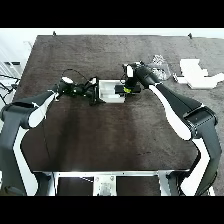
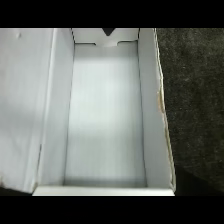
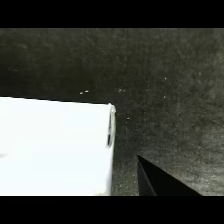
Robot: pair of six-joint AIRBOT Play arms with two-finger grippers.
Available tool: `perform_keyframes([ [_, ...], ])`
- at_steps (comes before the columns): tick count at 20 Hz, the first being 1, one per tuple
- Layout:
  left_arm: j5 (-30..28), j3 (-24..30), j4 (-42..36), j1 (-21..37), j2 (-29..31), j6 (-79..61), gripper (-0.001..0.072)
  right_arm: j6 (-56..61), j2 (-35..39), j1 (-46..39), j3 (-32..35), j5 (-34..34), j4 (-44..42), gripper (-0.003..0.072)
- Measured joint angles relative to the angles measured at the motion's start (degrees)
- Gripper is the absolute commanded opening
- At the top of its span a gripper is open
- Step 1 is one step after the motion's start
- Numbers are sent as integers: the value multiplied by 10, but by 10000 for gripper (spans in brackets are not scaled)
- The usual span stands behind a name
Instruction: Fold the box and place the chain.
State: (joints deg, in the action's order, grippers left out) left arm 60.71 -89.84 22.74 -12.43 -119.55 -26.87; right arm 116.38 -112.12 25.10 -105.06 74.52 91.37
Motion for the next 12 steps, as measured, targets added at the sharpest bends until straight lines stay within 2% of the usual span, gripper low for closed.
perform_keyframes([
  [7,0,0,0,0,0,0,279,-63,70,-3,-12,3,1,453],
  [12,0,0,0,0,0,0,279,-134,129,-48,-12,-11,6,451],
])
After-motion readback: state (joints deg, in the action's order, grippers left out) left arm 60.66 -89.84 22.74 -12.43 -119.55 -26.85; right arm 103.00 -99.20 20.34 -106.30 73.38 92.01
